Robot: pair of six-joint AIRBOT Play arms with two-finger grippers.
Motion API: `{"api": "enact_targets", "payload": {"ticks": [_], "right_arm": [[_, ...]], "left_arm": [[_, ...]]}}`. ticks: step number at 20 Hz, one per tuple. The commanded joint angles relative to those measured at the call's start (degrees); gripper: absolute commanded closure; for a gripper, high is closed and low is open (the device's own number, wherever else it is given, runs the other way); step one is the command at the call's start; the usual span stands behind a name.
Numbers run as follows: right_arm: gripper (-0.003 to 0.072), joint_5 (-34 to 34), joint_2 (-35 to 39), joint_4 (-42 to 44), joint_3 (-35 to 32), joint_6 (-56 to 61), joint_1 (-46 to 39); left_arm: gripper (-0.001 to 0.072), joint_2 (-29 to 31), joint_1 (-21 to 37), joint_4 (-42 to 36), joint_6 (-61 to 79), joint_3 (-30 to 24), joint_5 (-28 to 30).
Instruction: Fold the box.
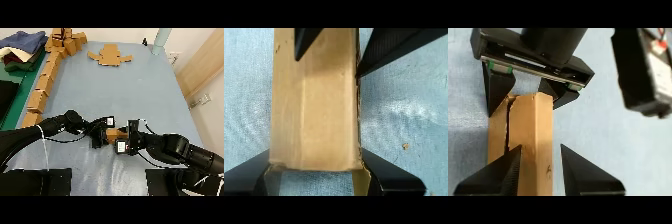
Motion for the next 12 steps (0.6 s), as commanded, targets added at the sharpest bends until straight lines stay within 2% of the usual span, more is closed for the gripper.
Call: {"api": "enact_targets", "payload": {"ticks": [1, 8, 12], "right_arm": [[0.0327, -0.17, 0.15, 0.22, 0.37, 0.09, -0.02], [0.0360, -0.37, -1.36, 0.24, 0.37, 0.33, -0.74], [0.0432, -0.42, -1.44, 0.24, 0.37, 1.38, -0.72]], "left_arm": [[0.0296, 0.04, -0.02, -0.07, -0.07, 0.00, 0.02], [0.0296, 0.04, -0.02, -0.07, -0.07, 0.00, 0.02], [0.0296, 0.04, -0.02, -0.07, -0.07, 0.00, 0.02]]}}
